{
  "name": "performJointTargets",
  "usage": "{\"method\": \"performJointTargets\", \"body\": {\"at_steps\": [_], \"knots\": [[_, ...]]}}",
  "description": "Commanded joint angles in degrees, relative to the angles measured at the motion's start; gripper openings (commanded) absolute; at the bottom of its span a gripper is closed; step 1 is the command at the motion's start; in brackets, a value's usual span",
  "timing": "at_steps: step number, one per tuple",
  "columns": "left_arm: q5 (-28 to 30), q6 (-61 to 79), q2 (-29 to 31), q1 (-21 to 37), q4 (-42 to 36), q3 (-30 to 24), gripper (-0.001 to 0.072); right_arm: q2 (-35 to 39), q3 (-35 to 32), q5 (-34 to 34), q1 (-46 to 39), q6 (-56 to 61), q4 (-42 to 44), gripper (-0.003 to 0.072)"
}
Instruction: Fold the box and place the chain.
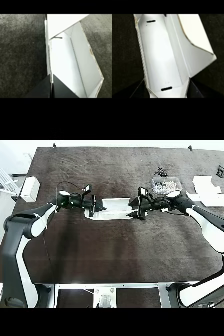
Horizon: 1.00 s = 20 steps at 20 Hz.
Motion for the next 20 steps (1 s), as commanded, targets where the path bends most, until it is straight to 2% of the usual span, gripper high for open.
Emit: {"method": "performJointTargets", "body": {"at_steps": [1, 5, 6, 7, 20], "knots": [[0.11, 0.0, 0.0, 0.04, -0.02, -0.02, 0.0021, -1.73, 1.95, 2.49, 0.37, -0.59, 0.0, 0.0644], [0.11, 0.0, 0.0, 0.04, -0.02, -0.02, 0.0022, -4.61, 5.03, 5.46, 0.5, -2.51, -0.44, 0.0646], [0.11, 0.0, 0.0, 0.04, -0.02, -0.02, 0.0022, -5.38, 5.7, 5.81, 0.5, -2.91, -0.46, 0.0691], [0.11, 0.0, 0.0, 0.04, -0.02, -0.02, 0.0022, -6.08, 6.38, 5.99, 0.5, -2.89, -0.52, 0.0702], [0.17, 0.0, 0.0, 0.04, -0.02, -0.02, 0.0022, -9.46, 8.57, 7.54, 1.95, -6.82, -1.53, 0.0701]]}}
